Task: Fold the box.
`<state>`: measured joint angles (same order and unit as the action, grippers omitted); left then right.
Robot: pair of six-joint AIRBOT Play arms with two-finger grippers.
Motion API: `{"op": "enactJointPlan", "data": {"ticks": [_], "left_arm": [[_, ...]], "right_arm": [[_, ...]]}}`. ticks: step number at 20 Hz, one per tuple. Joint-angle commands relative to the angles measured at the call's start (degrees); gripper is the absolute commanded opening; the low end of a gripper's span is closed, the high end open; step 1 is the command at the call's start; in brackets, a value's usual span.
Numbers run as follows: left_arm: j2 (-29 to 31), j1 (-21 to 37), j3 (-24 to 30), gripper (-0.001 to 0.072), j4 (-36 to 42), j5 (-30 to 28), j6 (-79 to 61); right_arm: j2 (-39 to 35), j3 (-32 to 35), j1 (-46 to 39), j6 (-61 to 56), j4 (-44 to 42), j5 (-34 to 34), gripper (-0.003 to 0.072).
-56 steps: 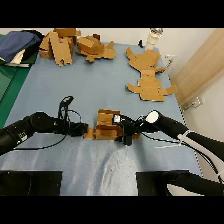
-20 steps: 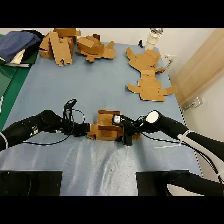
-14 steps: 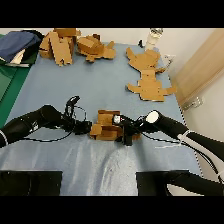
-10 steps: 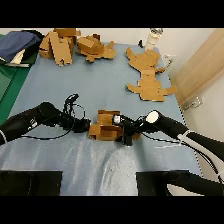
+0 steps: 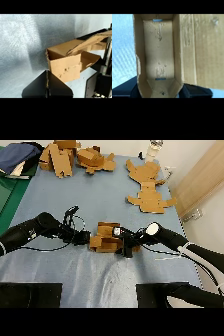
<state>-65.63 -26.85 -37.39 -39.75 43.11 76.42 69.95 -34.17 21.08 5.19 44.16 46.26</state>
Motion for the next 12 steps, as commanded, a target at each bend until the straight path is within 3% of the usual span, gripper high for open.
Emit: {"op": "enactJointPlan", "data": {"ticks": [1,7,8,9,12], "left_arm": [[0.0,0.0,0.0,0.0011,0.3,0.6,-1.9],[0.0,0.0,0.0,0.0013,2.1,1.0,-2.8],[0.0,0.0,0.0,0.0116,3.5,1.0,-4.0],[0.0,0.0,-0.1,0.0294,5.0,0.9,-4.0],[0.0,0.0,-0.3,0.0293,6.2,1.0,-4.0]], "right_arm": [[0.0,0.0,0.1,0.0,0.0,0.0,0.0543],[0.0,0.0,0.1,0.0,0.0,0.0,0.0543],[0.0,0.0,0.1,0.0,0.0,0.0,0.0543],[0.0,0.0,0.1,0.0,0.0,0.0,0.0543],[0.0,0.0,0.1,0.0,0.0,0.0,0.0543]]}}
